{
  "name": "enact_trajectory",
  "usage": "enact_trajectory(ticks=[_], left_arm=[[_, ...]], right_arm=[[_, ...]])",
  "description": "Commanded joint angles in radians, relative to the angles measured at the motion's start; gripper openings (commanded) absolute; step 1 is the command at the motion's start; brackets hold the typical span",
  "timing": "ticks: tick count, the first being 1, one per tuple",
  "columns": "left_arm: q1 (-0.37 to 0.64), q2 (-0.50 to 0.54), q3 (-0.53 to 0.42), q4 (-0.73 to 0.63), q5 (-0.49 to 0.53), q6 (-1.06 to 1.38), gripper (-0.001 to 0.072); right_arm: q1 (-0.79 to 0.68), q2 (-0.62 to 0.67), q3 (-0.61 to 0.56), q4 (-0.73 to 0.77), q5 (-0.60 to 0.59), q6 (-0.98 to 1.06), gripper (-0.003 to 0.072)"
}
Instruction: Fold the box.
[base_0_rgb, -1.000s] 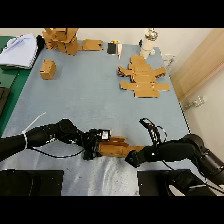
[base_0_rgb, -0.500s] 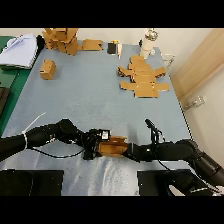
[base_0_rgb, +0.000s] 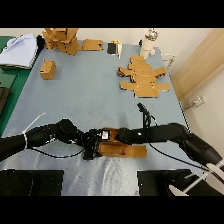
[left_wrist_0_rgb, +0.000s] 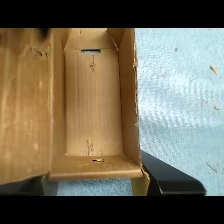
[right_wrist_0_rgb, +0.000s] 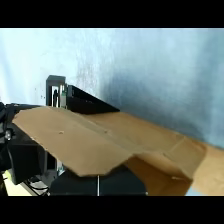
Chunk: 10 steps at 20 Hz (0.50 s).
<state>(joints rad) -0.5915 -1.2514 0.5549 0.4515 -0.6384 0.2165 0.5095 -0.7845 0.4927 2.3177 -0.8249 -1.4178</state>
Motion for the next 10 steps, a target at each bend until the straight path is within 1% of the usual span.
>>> enact_trajectory(ticks=[1, 3, 4, 7, 9, 10], left_arm=[[-0.001, 0.000, 0.001, 0.000, 0.000, 0.000, 0.0418], [-0.001, 0.000, 0.001, 0.001, 0.001, 0.000, 0.0417], [0.001, 0.000, 0.002, 0.002, 0.018, 0.000, 0.0418], [0.007, 0.000, 0.029, 0.005, 0.184, 0.000, 0.0417], [0.007, 0.000, 0.035, 0.004, 0.243, 0.001, 0.0417], [0.007, 0.000, 0.034, 0.005, 0.247, 0.000, 0.0418]], right_arm=[[-0.001, -0.122, 0.087, -0.006, -0.068, -0.104, 0.0002], [-0.001, -0.125, 0.093, -0.008, -0.088, -0.106, 0.0001], [-0.001, -0.121, 0.093, -0.008, -0.095, -0.106, 0.0002], [-0.001, -0.113, 0.093, -0.006, -0.121, -0.101, 0.0002], [-0.001, -0.112, 0.093, -0.006, -0.127, -0.101, 0.0002], [-0.001, -0.112, 0.093, -0.006, -0.126, -0.101, 0.0002]])
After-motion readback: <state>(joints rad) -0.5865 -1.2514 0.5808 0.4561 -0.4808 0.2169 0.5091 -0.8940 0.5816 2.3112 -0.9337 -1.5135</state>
